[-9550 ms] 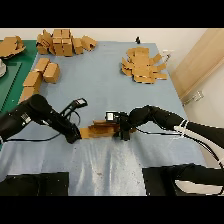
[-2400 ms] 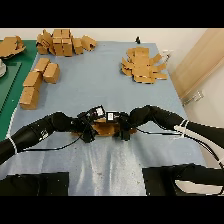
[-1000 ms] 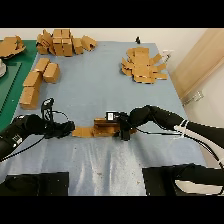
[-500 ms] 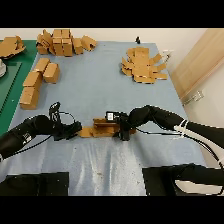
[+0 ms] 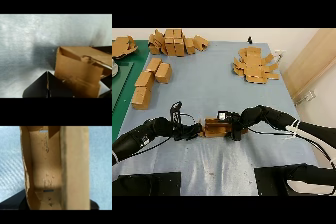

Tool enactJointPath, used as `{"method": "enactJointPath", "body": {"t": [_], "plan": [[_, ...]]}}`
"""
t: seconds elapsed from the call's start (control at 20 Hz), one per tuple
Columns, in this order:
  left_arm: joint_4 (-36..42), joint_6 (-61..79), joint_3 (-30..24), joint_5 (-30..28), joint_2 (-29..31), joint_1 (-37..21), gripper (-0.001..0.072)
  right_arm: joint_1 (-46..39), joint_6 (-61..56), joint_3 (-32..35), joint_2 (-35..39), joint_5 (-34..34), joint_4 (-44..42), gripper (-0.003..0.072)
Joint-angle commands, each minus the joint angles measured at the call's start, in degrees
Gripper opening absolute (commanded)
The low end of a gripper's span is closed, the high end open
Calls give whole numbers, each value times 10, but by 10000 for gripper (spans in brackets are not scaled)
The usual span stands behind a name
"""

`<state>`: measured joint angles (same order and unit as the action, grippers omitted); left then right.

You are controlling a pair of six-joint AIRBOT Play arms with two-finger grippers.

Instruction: Fold the box.

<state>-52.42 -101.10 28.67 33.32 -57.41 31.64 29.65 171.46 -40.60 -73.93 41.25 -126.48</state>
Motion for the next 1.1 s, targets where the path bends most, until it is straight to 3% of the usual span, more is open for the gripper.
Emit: {"method": "enactJointPath", "body": {"t": [0.0,0.65,1.05], "plan": [[2,1,12,-3,0,24,8,0,0,0,0,0,0,540],[-47,-8,26,47,0,39,8,0,0,0,0,0,0,540],[-46,2,26,-53,0,-35,11,0,0,0,0,0,0,540]]}}
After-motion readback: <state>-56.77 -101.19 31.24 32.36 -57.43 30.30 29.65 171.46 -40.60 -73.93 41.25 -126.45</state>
